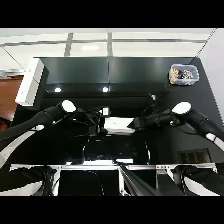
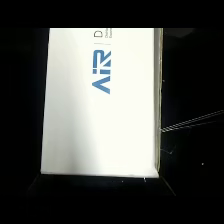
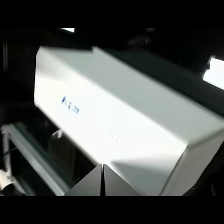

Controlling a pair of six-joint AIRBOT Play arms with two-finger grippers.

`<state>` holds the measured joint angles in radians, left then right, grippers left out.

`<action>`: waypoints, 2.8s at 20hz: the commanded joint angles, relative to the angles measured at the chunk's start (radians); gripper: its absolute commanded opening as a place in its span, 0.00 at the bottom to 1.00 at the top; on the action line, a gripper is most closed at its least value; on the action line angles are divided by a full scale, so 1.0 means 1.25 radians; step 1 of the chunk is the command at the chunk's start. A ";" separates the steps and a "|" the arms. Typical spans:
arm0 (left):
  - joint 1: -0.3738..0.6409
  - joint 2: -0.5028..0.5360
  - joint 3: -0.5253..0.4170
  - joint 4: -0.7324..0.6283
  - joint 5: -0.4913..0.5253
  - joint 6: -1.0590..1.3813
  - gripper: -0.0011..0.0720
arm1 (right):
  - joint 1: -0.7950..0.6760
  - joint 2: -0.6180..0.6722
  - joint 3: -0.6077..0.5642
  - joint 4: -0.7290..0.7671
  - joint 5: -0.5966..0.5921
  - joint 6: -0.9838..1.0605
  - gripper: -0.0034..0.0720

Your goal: Fold the box and place the chain.

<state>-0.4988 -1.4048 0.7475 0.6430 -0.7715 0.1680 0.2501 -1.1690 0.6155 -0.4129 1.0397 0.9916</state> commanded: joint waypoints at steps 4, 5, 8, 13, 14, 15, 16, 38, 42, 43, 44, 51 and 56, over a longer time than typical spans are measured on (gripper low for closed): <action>0.002 0.016 0.019 0.003 -0.013 -0.048 0.99 | -0.320 0.133 0.130 -0.023 0.220 -0.012 0.07; 0.005 0.025 0.025 0.010 -0.015 -0.067 0.99 | -0.381 0.151 0.130 -0.024 0.240 -0.012 0.07; 0.027 0.085 0.046 0.042 -0.074 -0.134 0.99 | -0.509 0.169 0.130 -0.089 0.329 -0.013 0.07; -0.017 0.112 0.081 -0.124 -0.059 -0.137 0.98 | -0.547 0.169 0.100 -0.150 0.287 -0.013 0.07; -0.042 0.085 0.106 -0.129 -0.044 -0.137 0.98 | -0.547 0.169 0.089 -0.145 0.270 -0.013 0.07; -0.065 0.045 0.138 -0.124 -0.043 -0.138 0.98 | -0.547 0.169 0.078 -0.146 0.257 -0.015 0.07; -0.081 0.002 0.170 -0.122 -0.049 -0.141 0.98 | -0.547 0.169 0.071 -0.146 0.249 -0.024 0.07; -0.101 -0.127 0.279 0.017 -0.188 -0.215 0.98 | -0.547 0.169 0.068 -0.152 0.227 -0.055 0.07; -0.115 -0.133 0.282 0.034 -0.188 -0.215 0.98 | -0.547 0.169 0.068 -0.152 0.227 -0.055 0.07; -0.122 -0.135 0.282 0.045 -0.187 -0.215 0.98 | -0.547 0.169 0.068 -0.152 0.227 -0.055 0.07; -0.130 -0.135 0.282 0.057 -0.186 -0.216 0.98 | -0.547 0.169 0.068 -0.152 0.227 -0.055 0.07; -0.142 -0.136 0.282 0.101 -0.161 -0.225 0.98 | -0.547 0.169 0.068 -0.152 0.227 -0.055 0.07; -0.192 -0.148 0.281 0.154 -0.045 -0.286 0.95 | -0.547 0.169 0.068 -0.152 0.227 -0.055 0.07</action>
<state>-0.7086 -1.5826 1.0988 0.7956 -0.9146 -0.1295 -0.4335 -0.9581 0.7013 -0.6033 1.3231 0.9230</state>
